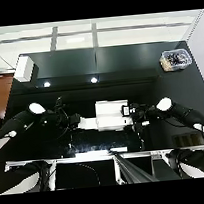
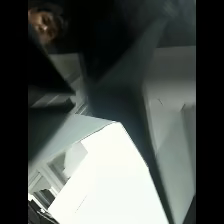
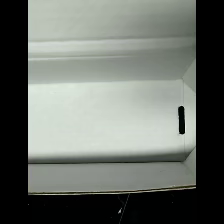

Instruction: Fold the box and place the chain.

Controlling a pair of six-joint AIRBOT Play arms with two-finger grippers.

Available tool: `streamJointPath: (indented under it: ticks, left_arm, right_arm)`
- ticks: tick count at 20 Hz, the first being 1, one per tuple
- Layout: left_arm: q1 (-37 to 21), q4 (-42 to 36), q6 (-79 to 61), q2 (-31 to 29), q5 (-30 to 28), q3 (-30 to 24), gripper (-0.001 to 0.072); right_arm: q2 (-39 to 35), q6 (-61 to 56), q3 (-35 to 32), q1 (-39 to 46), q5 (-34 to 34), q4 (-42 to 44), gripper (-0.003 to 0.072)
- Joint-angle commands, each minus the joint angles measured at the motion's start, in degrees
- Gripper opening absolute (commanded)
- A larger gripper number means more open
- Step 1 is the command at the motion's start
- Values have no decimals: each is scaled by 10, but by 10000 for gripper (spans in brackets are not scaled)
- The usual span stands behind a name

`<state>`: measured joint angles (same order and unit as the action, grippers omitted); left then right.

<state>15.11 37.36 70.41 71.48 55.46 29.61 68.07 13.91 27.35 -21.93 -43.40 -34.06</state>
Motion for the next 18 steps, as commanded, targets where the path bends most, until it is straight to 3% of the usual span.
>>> streamJointPath:
  ticks: [1,2,3,4,9,16,18]
  left_arm:
    - [23,-6,-35,3,6,22,333]
    - [23,1,-40,2,21,35,528]
    - [23,6,-53,0,42,47,671]
    - [23,16,-55,-4,60,59,696]
    - [49,12,-40,-26,71,88,695]
    - [134,17,8,-26,-82,89,671]
    - [167,59,59,-26,-126,89,671]
  right_arm:
    - [0,0,0,0,1,0,526]
    - [0,0,0,0,1,0,526]
    - [0,0,0,0,1,0,526]
    - [0,0,0,0,1,0,526]
    - [0,0,0,0,1,0,526]
    - [0,0,0,0,1,0,526]
    - [0,0,0,0,1,0,526]
